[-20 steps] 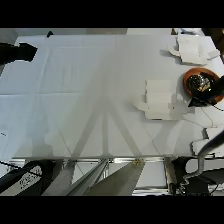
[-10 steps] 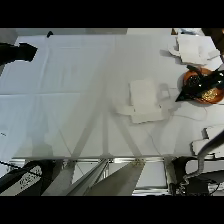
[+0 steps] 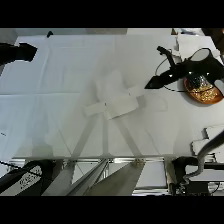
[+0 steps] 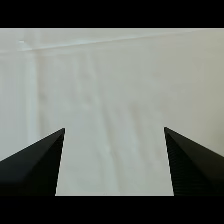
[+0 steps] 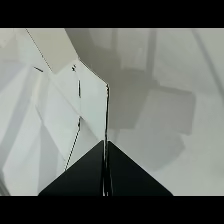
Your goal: Fold the box and place the chain.
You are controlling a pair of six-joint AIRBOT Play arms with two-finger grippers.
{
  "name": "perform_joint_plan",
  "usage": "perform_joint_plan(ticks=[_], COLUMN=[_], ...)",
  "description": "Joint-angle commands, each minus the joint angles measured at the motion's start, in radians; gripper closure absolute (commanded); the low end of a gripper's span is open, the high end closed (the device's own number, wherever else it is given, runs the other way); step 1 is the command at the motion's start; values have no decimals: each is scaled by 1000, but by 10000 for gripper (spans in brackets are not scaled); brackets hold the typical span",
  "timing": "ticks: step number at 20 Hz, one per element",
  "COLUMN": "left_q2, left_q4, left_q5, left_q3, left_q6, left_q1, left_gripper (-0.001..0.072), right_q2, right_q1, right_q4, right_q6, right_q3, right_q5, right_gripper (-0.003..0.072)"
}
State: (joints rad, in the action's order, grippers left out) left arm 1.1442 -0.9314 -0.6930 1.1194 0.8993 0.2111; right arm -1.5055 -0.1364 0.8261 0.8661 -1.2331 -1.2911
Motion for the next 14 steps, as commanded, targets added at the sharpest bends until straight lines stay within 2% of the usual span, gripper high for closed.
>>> perform_joint_plan(ticks=[1,4,8,12,14], left_q2=[-1,-1,-1,0,0], left_q4=[0,0,0,0,0], left_q5=[0,0,0,0,0], left_q3=[0,0,0,0,0], left_q6=[0,0,0,0,0], left_q1=[0,0,0,0,0], left_gripper=[12,12,12,12,12], right_q2=[43,99,244,261,260], right_q1=[105,110,112,127,154], right_q4=[-35,-91,-109,-180,-196], right_q6=[-39,-99,-112,-113,-113], right_q3=[11,111,386,566,609], right_q5=[196,399,722,925,977], right_gripper=[677,677,676,677,677])
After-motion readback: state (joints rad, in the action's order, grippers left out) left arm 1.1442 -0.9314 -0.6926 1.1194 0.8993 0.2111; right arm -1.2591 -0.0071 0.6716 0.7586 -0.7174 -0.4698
